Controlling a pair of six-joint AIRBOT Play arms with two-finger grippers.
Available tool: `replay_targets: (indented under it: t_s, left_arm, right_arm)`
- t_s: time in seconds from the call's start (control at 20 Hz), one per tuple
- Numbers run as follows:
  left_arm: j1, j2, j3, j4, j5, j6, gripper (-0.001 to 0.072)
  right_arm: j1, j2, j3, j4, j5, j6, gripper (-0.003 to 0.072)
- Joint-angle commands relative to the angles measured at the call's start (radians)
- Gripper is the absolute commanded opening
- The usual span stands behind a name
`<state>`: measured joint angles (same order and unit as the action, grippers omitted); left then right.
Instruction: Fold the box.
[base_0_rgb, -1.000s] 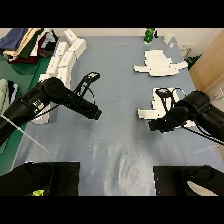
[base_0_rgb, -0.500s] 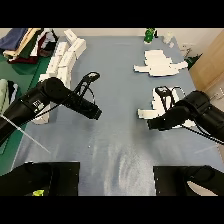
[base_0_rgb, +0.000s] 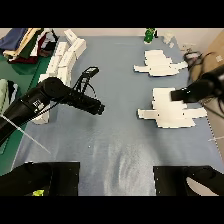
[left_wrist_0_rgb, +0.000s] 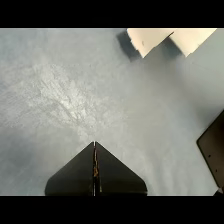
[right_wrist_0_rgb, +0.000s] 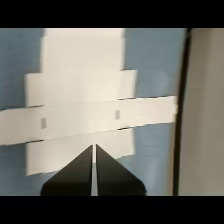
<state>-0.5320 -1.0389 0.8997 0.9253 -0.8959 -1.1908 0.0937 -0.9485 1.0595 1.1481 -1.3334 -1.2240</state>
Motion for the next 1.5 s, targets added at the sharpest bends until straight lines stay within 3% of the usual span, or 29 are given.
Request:
replay_targets:
  t_s: [0.0, 0.2, 0.25, 0.3, 0.45, 0.65, 1.05, 1.1, 1.15, 1.25, 1.4, 1.45]
  left_arm:
    - [0.000, 0.000, 0.000, -0.043, 0.072, 0.000, 0.0016]
    - [0.000, 0.000, 0.000, -0.082, 0.134, 0.000, 0.0016]
    - [0.000, 0.000, 0.000, -0.095, 0.142, 0.000, 0.0016]
    - [0.000, 0.000, 0.000, -0.100, 0.146, 0.000, 0.0017]
    - [0.000, 0.000, 0.000, -0.105, 0.145, 0.000, 0.0017]
    - [0.000, 0.000, 0.000, -0.126, 0.153, 0.000, 0.0016]
    - [0.000, 0.000, 0.000, -0.126, 0.163, 0.000, 0.0016]
    - [0.000, 0.000, 0.000, -0.126, 0.163, -0.001, 0.0016]
    - [0.000, 0.000, 0.000, -0.126, 0.163, -0.005, 0.0016]
    - [0.000, 0.000, 0.000, -0.136, 0.163, -0.005, 0.0016]
    - [0.000, 0.000, 0.001, -0.145, 0.166, -0.004, 0.0016]
    - [0.000, 0.000, 0.001, -0.145, 0.176, -0.004, 0.0016]
  right_arm:
    - [-0.335, -0.073, 0.095, -0.081, -0.032, -0.140, 0.0183]
    - [-0.709, -0.264, 0.095, 0.203, 0.063, -0.266, 0.0184]
    - [-0.789, -0.324, 0.104, 0.327, 0.082, -0.325, 0.0245]
    - [-0.854, -0.385, 0.125, 0.454, 0.072, -0.382, 0.0397]
    - [-1.005, -0.551, 0.223, 0.786, -0.027, -0.559, 0.0417]
    - [-1.065, -0.681, 0.331, 0.856, -0.082, -0.665, 0.0404]
    - [-1.065, -0.828, 0.389, 0.892, -0.158, -0.734, 0.0404]
    - [-1.065, -0.835, 0.389, 0.898, -0.181, -0.743, 0.0394]
    - [-1.064, -0.838, 0.388, 0.926, -0.208, -0.782, 0.0278]
    - [-1.063, -0.837, 0.387, 1.049, -0.267, -0.854, 0.0257]
    - [-1.031, -0.837, 0.387, 1.127, -0.338, -0.868, 0.0095]
    - [-1.007, -0.837, 0.383, 1.128, -0.351, -0.868, 0.0005]
